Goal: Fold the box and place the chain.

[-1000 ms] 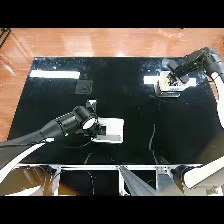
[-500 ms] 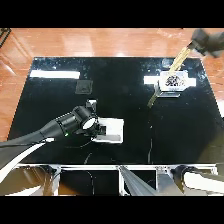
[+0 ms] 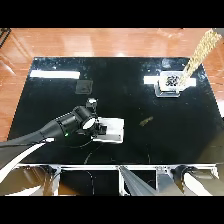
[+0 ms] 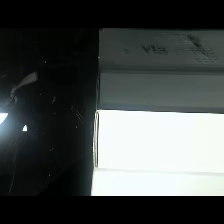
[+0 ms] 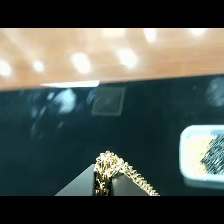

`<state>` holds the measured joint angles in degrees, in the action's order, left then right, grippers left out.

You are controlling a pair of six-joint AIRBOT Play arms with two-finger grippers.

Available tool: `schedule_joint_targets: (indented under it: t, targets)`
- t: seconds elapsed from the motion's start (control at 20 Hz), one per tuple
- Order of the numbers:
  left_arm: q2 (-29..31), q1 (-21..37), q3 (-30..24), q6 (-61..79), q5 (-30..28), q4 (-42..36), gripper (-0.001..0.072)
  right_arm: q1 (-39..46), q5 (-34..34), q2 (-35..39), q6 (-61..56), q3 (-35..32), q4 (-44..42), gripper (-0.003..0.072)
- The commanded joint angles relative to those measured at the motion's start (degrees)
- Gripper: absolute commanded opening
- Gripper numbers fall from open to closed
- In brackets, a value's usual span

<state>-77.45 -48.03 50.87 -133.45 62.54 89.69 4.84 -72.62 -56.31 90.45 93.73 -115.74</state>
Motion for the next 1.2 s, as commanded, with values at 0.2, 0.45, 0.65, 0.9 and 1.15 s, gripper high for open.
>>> schedule_joint_targets:
  t: [0.2,0.45,0.65,0.9,1.15]
  targets:
    - [-0.04,0.04,0.02,-0.04,-0.96,-0.02,0.0022,-14.93,-17.14,5.20,2.38,-2.71,-0.26,0.0014]
    - [-0.04,0.02,0.02,-0.02,-0.92,-0.20,0.0022,-27.04,-13.94,5.07,1.46,-7.13,-0.46,0.0014]
    - [-0.04,0.02,0.02,-0.02,-0.74,-0.20,0.0022,-34.23,-6.01,5.03,0.37,-9.62,-4.63,0.0013]
    - [-0.04,0.02,0.02,-0.02,-0.81,-0.17,0.0022,-40.44,2.56,4.83,-1.36,-9.73,-5.57,0.0013]
    - [-0.04,-0.07,0.02,-0.02,-0.79,-0.17,0.0023,-42.47,7.87,2.54,-2.01,-9.73,-7.23,0.0013]
